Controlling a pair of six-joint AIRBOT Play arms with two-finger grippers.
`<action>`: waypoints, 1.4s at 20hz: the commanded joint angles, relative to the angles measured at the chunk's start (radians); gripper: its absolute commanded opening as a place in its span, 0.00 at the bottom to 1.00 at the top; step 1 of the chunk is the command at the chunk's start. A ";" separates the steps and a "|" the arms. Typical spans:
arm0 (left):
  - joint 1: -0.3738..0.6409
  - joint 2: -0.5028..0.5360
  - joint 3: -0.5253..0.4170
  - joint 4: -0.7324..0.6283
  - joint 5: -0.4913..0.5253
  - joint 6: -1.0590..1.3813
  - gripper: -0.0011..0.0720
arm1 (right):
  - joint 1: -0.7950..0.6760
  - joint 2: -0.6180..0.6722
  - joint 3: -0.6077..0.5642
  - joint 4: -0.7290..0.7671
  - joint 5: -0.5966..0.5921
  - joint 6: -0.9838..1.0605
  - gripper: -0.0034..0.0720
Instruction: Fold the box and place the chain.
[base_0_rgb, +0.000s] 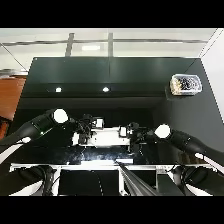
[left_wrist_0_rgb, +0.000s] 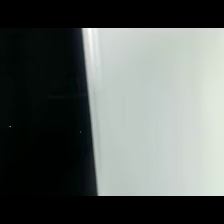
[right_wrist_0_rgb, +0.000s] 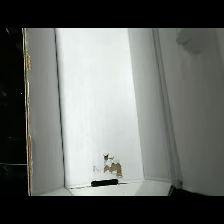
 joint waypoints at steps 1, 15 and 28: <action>0.000 0.000 0.001 0.000 0.003 0.000 0.05 | 0.001 0.000 0.001 0.003 -0.005 0.001 0.97; 0.000 0.000 0.001 0.000 0.003 0.000 0.05 | 0.001 -0.001 0.001 0.000 -0.004 0.001 0.97; 0.000 0.000 0.001 0.000 0.003 0.000 0.05 | 0.033 -0.006 0.002 -0.040 -0.005 0.004 0.97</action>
